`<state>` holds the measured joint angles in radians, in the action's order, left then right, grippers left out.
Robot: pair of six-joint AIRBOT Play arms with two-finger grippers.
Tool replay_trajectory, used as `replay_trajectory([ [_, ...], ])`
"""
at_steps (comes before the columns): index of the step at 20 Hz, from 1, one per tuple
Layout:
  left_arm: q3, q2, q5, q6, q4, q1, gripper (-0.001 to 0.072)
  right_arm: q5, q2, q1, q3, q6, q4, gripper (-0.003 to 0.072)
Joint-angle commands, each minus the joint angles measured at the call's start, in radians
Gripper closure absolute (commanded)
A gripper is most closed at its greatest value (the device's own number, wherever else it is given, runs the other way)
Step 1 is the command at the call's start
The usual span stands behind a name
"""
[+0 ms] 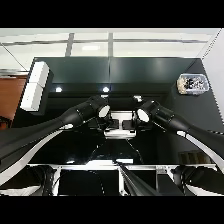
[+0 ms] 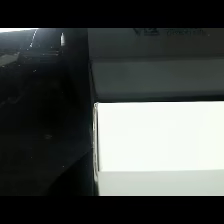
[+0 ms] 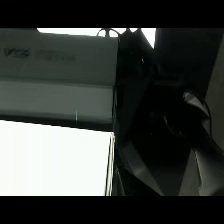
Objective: Fold the box and place the chain.
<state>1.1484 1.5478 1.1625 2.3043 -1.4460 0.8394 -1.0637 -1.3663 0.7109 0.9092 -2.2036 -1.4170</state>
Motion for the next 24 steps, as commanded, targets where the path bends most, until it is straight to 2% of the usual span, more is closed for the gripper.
replay_trajectory([
  [1,0.0,0.001,-0.001,0.0,0.0,0.0,0.0681,0.006,-0.011,0.009,0.001,-0.026,-0.002,0.0532],
  [2,0.0,0.001,-0.002,0.0,-0.001,0.0,0.0681,0.008,-0.011,0.009,0.001,-0.024,-0.002,0.0673],
  [9,0.0,0.001,-0.002,0.0,-0.001,0.0,0.0681,0.01,-0.011,0.014,0.001,-0.026,0.003,0.0671],
  [10,0.0,0.001,-0.002,0.0,-0.001,0.0,0.0681,0.014,-0.011,0.015,0.001,-0.025,0.003,0.0655],
  [11,0.0,0.001,-0.003,0.0,-0.001,0.0,0.0681,0.016,-0.011,0.016,0.001,-0.026,0.003,0.0542],
  [15,0.0,0.001,-0.003,0.0,-0.001,0.0,0.0681,0.018,-0.011,0.016,0.001,-0.025,0.006,0.0536],
  [16,0.0,0.002,-0.003,0.0,-0.001,0.0,0.0681,0.018,-0.011,0.016,0.001,-0.025,0.006,0.0542],
  [17,0.0,0.002,-0.003,0.0,-0.001,0.0,0.0681,0.018,-0.011,0.016,0.001,-0.025,0.006,0.065],
  [18,0.0,0.002,-0.003,0.0,-0.001,0.0,0.0681,0.021,-0.011,0.016,0.001,-0.025,0.006,0.0673],
  [22,0.0,0.002,-0.003,0.0,-0.001,0.0,0.0681,0.048,-0.01,0.016,0.001,-0.025,0.018,0.0672],
  [23,0.0,0.002,-0.003,0.0,-0.001,0.0,0.0681,0.054,-0.009,0.016,0.001,-0.025,0.025,0.0616],
  [24,0.0,0.002,-0.006,0.0,-0.001,0.0,0.0681,0.055,-0.007,0.013,0.001,-0.025,0.025,0.0396],
])
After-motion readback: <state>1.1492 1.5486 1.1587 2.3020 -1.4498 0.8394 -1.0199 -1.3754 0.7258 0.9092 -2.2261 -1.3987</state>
